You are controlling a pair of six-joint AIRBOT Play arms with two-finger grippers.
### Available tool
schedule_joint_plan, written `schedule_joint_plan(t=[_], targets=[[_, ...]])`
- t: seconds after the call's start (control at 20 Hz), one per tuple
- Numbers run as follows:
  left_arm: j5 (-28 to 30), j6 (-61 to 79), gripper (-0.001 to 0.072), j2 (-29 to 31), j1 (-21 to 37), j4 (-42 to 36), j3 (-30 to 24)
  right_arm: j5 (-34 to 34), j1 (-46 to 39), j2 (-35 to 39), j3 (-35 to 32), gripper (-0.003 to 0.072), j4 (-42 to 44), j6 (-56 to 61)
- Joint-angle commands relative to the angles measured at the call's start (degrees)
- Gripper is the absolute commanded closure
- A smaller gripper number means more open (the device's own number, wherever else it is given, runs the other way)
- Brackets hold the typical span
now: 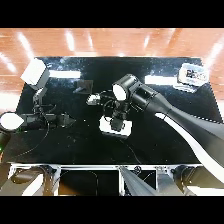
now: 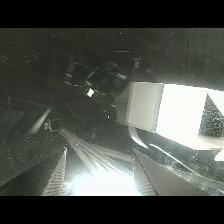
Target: Fold the box and place the chain.
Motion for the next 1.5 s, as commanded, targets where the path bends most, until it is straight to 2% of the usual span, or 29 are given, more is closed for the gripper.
schedule_joint_plan(t=[0.0,0.2,0.25,0.3,0.35,1.45], targets=[[0.0,0.0,0.0202,0.0,0.0,0.0,0.0,0.0,0.0,-0.1,0.0,0.0204,0.2,-0.2],[0.0,0.0,0.0202,0.0,0.0,0.0,0.0,0.0,0.0,-0.1,0.0,0.0205,0.2,-0.4],[0.0,0.0,0.0202,0.0,0.0,0.0,0.0,0.0,0.0,-0.1,0.0,0.0252,0.2,-0.6],[0.0,0.0,0.0202,0.0,0.0,0.0,0.0,0.0,0.0,-0.1,0.0,0.0381,0.2,-0.9],[0.0,0.0,0.0202,0.0,0.0,0.0,0.0,0.0,0.0,-0.1,0.0,0.0431,0.3,-1.3],[0.0,0.0,0.0202,0.0,0.0,0.2,0.0,1.1,0.0,-1.4,-0.5,0.0433,2.6,-2.3]])
